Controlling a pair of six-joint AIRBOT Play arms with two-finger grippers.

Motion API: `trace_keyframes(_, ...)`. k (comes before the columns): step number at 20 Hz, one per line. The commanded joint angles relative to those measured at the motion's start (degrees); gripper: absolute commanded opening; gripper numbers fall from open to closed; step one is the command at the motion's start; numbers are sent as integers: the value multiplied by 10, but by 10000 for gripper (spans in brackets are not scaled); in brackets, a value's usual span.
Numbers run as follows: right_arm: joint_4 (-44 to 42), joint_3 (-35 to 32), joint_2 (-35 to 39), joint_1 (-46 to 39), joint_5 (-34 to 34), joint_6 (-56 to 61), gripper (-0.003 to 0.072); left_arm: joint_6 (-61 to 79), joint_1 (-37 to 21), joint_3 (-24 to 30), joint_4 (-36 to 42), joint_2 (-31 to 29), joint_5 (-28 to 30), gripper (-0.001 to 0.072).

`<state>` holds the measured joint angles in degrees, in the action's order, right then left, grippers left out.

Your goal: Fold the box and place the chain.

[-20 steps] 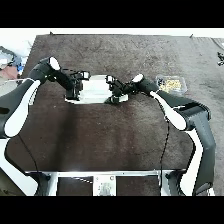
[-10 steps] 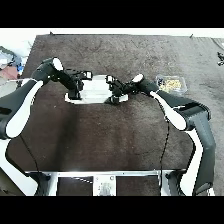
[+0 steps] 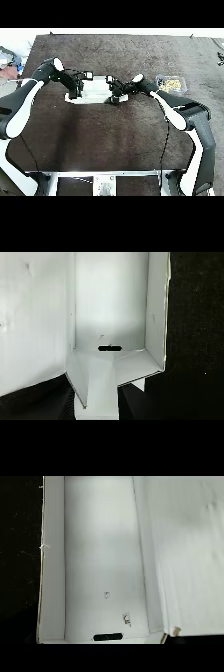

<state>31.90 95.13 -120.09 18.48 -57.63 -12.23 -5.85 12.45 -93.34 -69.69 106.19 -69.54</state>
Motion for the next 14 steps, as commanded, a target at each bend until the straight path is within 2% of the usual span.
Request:
trace_keyframes(1, 0, 0, 0, 0, 0, 0, 470, 7, 0, 0, 12, 0, 0, 284)
trace_keyframes(4, 0, 0, 0, 0, 0, 0, 470, 36, 0, 0, 37, 0, -13, 282)
trace_keyframes(5, 0, 0, 0, 0, 0, 0, 471, 43, 0, 0, 42, 0, -16, 229)
trace_keyframes(6, 0, 0, 0, 0, 0, 0, 470, 50, 0, 0, 42, 0, -19, 125)
trace_keyframes(11, 0, 0, 0, 0, 0, 0, 470, 69, 0, 0, 51, 0, -20, 121)
trace_keyframes(14, 0, 0, 0, 0, 0, 0, 470, 103, 0, 0, 99, 0, -19, 122)
